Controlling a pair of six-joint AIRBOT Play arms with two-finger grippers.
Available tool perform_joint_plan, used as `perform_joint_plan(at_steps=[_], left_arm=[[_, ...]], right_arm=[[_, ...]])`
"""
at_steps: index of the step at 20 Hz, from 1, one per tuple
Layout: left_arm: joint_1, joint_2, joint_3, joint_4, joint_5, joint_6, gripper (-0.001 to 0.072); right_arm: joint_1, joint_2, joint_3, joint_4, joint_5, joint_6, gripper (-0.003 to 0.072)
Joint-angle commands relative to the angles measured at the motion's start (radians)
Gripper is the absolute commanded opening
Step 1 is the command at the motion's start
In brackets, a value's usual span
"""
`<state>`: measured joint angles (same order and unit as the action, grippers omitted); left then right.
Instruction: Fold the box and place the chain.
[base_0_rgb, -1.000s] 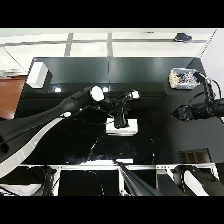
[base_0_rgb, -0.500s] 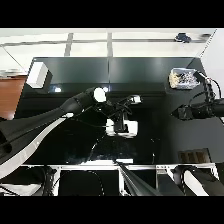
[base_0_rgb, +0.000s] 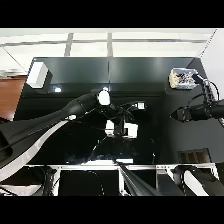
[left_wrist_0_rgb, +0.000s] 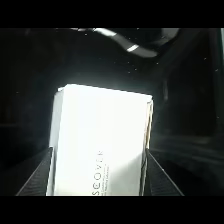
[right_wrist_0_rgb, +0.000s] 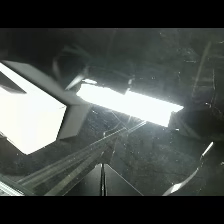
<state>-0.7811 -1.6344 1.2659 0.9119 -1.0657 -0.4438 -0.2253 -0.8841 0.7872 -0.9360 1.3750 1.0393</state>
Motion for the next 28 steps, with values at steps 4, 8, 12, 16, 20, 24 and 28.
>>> perform_joint_plan(at_steps=[4, 8, 12, 16, 20, 24, 28], left_arm=[[-0.003, 0.000, 0.066, 0.024, -0.059, -0.014, 0.0712], [-0.004, 0.000, 0.064, 0.034, -0.075, -0.019, 0.0714], [-0.017, 0.000, 0.064, 0.121, -0.095, -0.047, 0.0714], [-0.039, 0.002, 0.064, 0.158, -0.089, -0.055, 0.0714], [-0.053, 0.001, 0.064, 0.185, -0.088, -0.055, 0.0714], [-0.075, -0.020, 0.064, 0.253, -0.008, -0.063, 0.0711], [-0.091, -0.039, 0.065, 0.336, 0.016, -0.148, 0.0484]], right_arm=[[0.000, 0.000, -0.002, 0.000, 0.000, 0.000, 0.0014], [0.000, 0.000, -0.002, 0.000, 0.000, 0.000, 0.0014], [0.000, 0.000, -0.002, 0.000, 0.000, 0.000, 0.0014], [0.000, 0.000, -0.002, 0.000, 0.000, 0.000, 0.0014], [0.000, 0.000, -0.002, 0.000, 0.000, 0.000, 0.0014], [0.000, 0.000, -0.002, 0.000, -0.002, 0.000, 0.0014], [0.000, 0.000, -0.002, 0.000, -0.006, 0.000, 0.0014]])
